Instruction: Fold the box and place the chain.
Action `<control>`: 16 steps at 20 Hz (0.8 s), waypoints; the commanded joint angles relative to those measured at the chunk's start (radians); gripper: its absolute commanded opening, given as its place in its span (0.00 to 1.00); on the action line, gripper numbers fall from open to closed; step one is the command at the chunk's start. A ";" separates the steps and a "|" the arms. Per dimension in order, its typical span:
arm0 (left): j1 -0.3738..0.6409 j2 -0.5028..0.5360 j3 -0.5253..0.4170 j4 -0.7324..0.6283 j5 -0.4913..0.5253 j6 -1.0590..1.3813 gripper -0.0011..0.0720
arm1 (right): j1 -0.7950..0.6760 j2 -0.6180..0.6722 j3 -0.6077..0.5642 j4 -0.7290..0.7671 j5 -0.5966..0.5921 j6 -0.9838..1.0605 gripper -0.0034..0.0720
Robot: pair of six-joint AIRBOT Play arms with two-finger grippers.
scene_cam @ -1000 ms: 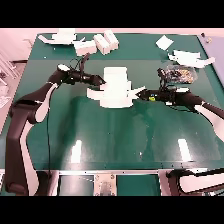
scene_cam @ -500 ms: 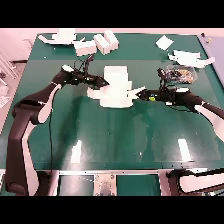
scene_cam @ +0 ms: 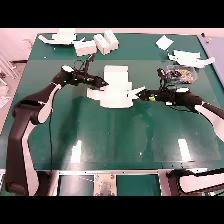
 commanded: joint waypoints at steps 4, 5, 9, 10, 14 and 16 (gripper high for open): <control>0.000 -0.014 0.001 0.019 -0.053 0.111 0.09 | 0.000 0.000 0.000 0.001 0.000 -0.006 0.05; 0.000 -0.014 0.001 0.016 -0.055 0.140 0.08 | 0.000 0.000 0.000 0.001 0.000 -0.006 0.05; 0.000 -0.014 0.001 0.005 -0.071 0.262 0.04 | 0.000 0.000 0.000 0.000 0.000 -0.009 0.05; 0.000 -0.014 0.001 -0.006 -0.079 0.306 0.04 | 0.000 0.000 0.000 0.000 0.000 -0.010 0.05; 0.009 -0.014 0.001 -0.084 -0.103 0.476 0.04 | -0.005 0.000 0.000 0.001 0.001 -0.009 0.05; 0.012 -0.014 0.001 -0.094 -0.127 0.513 0.04 | -0.019 0.000 0.000 0.001 0.002 -0.009 0.09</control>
